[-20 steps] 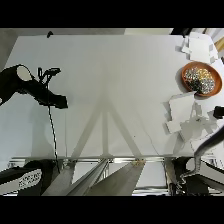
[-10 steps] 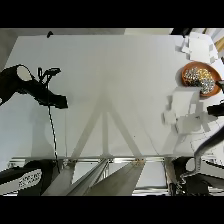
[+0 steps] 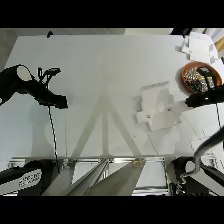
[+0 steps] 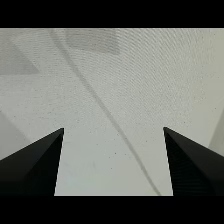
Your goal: Fold the box and place the chain.
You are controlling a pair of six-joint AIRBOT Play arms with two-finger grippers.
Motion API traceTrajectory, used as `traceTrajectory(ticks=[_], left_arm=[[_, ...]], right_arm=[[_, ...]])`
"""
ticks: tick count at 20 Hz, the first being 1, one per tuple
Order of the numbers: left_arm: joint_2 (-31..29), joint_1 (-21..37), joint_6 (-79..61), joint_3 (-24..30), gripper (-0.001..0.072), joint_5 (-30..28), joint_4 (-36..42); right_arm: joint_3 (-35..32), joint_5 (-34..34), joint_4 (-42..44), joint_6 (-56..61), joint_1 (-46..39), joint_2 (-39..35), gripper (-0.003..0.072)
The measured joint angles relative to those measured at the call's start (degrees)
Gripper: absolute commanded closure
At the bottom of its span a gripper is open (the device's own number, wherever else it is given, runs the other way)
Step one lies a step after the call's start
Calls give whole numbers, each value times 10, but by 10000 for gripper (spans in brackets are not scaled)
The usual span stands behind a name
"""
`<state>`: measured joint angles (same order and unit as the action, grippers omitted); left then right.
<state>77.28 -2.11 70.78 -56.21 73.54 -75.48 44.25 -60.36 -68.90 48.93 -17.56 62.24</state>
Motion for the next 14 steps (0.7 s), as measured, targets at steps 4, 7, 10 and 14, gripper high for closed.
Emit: traceTrajectory(ticks=[4, 7, 10, 14], left_arm=[[0, 0, -2, 0, 17, -2, 0], [0, 0, -7, 0, 17, -30, 2], [1, 0, -21, 0, 17, -65, 16], [11, 0, -58, 0, 17, -112, 103]], right_arm=[[-80, 68, 61, 40, 107, -60, 681], [-113, 121, 73, 83, 188, -78, 680], [-125, 169, 72, 130, 250, -84, 680], [-131, 194, 62, 170, 284, -87, 679]])
